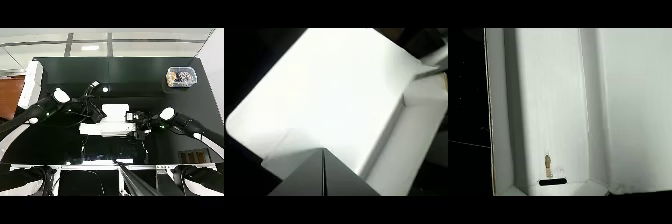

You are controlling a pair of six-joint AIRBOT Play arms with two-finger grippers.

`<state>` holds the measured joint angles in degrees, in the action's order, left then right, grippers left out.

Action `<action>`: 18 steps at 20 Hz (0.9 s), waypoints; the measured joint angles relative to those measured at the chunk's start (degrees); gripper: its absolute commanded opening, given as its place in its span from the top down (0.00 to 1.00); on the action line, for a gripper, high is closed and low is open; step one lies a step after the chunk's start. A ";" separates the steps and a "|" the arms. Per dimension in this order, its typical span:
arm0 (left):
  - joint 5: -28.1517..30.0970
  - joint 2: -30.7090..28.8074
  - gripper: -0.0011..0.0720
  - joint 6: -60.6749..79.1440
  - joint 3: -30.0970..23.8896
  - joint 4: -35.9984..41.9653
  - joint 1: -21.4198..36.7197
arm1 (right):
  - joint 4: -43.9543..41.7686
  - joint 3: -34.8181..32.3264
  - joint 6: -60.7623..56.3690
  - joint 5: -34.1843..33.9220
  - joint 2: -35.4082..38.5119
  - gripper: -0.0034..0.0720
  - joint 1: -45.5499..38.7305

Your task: Fold the box and place the chain.

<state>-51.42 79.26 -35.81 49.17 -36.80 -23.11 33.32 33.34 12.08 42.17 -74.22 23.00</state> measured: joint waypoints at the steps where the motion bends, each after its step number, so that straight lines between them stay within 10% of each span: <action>1: -2.08 -0.90 0.95 -1.66 1.05 -2.10 1.05 | -0.02 0.00 0.00 0.00 0.00 0.33 0.00; 10: -11.39 -19.06 0.93 -3.37 -1.40 -18.34 13.07 | -0.02 0.00 -0.02 0.00 0.00 0.33 0.00; 13: -10.21 -20.98 0.01 4.74 -8.37 -19.76 10.54 | -0.02 0.00 -0.02 0.02 0.00 0.33 0.00; 18: 0.07 -19.96 0.01 18.93 -14.69 -24.48 0.96 | -0.02 0.00 0.00 0.02 0.00 0.33 0.00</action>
<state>-51.35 59.31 -16.88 34.48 -61.28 -22.15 33.30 33.34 12.08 42.19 -74.22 23.00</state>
